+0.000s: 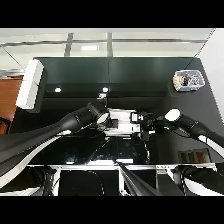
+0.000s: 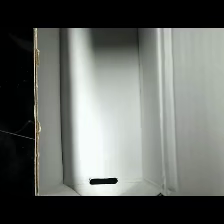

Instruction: Fold the box and place the chain.

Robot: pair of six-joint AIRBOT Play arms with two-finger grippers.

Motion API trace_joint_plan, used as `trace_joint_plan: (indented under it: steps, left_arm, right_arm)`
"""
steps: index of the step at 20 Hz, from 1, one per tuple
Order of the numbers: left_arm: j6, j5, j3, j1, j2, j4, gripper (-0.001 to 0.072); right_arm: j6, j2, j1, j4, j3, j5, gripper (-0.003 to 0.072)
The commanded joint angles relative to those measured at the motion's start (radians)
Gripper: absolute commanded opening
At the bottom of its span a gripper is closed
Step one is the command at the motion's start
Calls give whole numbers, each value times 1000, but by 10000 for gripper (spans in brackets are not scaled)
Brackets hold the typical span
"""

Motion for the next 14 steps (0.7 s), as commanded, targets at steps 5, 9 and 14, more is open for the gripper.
trace_joint_plan:
  steps: [5, 9, 14]
  left_arm:
    - [6, -2, 1, 0, 0, -4, 23]
    - [6, -4, 1, 0, 0, -10, 23]
    - [6, -5, 1, 0, 0, -12, 24]
  right_arm:
    - [78, 23, -5, -27, 1, 47, 680]
    - [137, 138, -17, -177, 1, 96, 679]
    - [127, 193, -31, -188, 1, 76, 669]
